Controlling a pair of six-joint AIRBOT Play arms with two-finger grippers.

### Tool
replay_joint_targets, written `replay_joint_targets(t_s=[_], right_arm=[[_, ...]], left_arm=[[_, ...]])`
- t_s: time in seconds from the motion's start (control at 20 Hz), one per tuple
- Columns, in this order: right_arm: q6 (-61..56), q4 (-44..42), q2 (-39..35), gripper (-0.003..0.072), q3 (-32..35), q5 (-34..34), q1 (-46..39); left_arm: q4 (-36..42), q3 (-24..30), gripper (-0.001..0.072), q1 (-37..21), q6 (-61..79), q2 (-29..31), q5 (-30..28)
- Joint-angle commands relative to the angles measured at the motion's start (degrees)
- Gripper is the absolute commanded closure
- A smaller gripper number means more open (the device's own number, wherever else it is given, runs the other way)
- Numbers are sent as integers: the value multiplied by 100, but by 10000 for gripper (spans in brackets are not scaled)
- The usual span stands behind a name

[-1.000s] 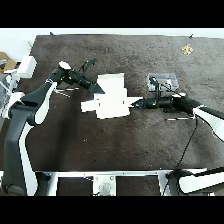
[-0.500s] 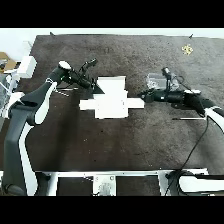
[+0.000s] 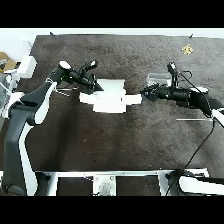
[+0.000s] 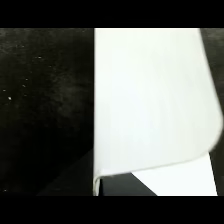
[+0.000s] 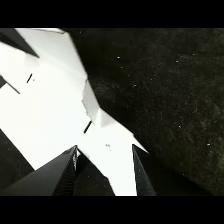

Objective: Fold the box and place the chain.

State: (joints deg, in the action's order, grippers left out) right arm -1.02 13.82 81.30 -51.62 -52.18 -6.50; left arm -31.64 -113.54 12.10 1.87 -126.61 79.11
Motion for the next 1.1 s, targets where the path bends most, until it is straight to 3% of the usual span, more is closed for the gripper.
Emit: replay_joint_targets(t_s=[0.0,0.35,0.4,0.45,0.5,0.65,0.7,0.75,1.05], right_arm=[[254,50,17,298,-4,17,146],[455,442,164,299,7,122,446],[680,439,170,315,7,133,520],[931,439,184,438,7,168,592],[1132,437,201,487,4,205,654],[1351,442,269,471,7,227,739],[1397,446,295,338,7,225,741],[1397,444,308,137,7,232,748],[2201,708,313,116,7,323,973]], left_arm=[[-26,17,701,0,175,-17,-175],[155,203,703,0,529,-68,-533],[184,249,703,0,529,-72,-640],[208,289,704,0,531,-74,-682],[208,299,703,0,529,-85,-688],[205,299,701,0,529,-90,-667],[201,299,700,0,527,-90,-643],[199,299,700,-2,525,-90,-590],[210,299,700,-2,525,-90,-625]])
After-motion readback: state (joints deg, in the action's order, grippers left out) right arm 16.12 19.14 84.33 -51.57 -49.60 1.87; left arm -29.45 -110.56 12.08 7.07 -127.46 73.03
